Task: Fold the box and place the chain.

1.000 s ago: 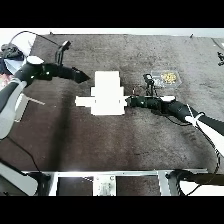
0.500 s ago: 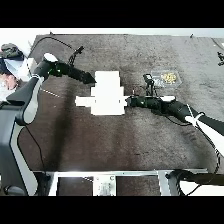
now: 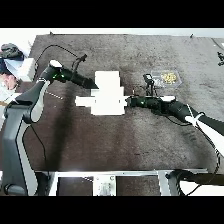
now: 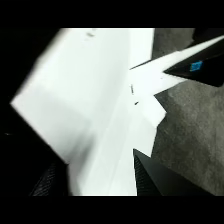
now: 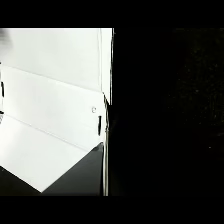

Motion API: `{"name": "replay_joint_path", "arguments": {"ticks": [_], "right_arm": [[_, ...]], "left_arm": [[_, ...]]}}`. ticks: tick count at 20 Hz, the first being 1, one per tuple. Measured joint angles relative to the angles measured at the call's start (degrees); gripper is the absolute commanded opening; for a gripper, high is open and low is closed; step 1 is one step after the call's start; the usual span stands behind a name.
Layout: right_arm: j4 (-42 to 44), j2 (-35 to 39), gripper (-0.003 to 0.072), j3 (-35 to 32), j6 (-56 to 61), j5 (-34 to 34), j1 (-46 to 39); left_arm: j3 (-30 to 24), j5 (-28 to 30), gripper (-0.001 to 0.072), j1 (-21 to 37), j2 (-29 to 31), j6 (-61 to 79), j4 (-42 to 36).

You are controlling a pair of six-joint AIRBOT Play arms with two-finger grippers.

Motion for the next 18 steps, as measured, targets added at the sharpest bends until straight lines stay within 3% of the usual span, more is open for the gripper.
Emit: {"name": "replay_joint_path", "arguments": {"ticks": [5, 6, 7, 8, 9, 11, 12, 13, 14, 15, 16, 18], "right_arm": [[0.0, 0.0, 0.0011, 0.0, 0.0, 0.0, 0.0], [0.0, 0.0, 0.0011, 0.0, 0.0, 0.0, 0.0], [0.0, 0.0, 0.0011, 0.0, 0.0, 0.0, 0.0], [0.0, 0.0, 0.0011, 0.0, 0.0, 0.0, 0.0], [0.0, 0.0, 0.0011, 0.0, 0.0, 0.0, 0.0], [-0.2, 0.0, 0.0012, 0.0, 0.0, 0.0, 0.0], [-0.4, 0.0, 0.0012, 0.0, 0.0, 0.0, 0.0], [-0.7, 0.0, 0.0043, 0.0, 0.0, 0.0, 0.0], [-1.1, 0.0, 0.028, 0.0, 0.0, 0.0, 0.0], [-1.5, 0.0, 0.0417, 0.0, 0.0, 0.0, 0.0], [-1.7, 0.2, 0.0415, 0.0, 0.0, 0.0, -0.2], [-2.6, 1.0, 0.0337, 0.0, 0.0, 0.0, -1.3]], "left_arm": [[0.0, -1.8, 0.046, -0.9, -0.9, 1.2, -0.8], [0.0, -2.0, 0.0346, -1.0, -0.9, 1.3, -0.8], [0.0, -2.2, 0.0345, -1.0, -1.0, 1.4, -0.8], [0.0, -2.4, 0.0274, -1.1, -1.0, 1.5, -0.8], [0.0, -2.5, 0.0102, -1.1, -1.0, 1.6, -0.7], [0.0, -2.8, 0.0012, -1.1, -1.1, 1.6, -0.7], [0.0, -3.2, 0.0011, -1.2, -1.1, 1.8, -0.9], [0.0, -3.2, 0.0011, -1.2, -1.1, 2.3, -0.9], [0.0, -3.1, 0.0011, -1.2, -1.1, 2.8, -0.8], [0.0, -3.0, 0.001, -1.2, -1.1, 3.2, -0.3], [0.0, -3.1, 0.0009, -1.2, -1.1, 4.0, -0.4], [0.0, -3.8, 0.001, -1.2, -1.1, 6.3, -0.6]]}}
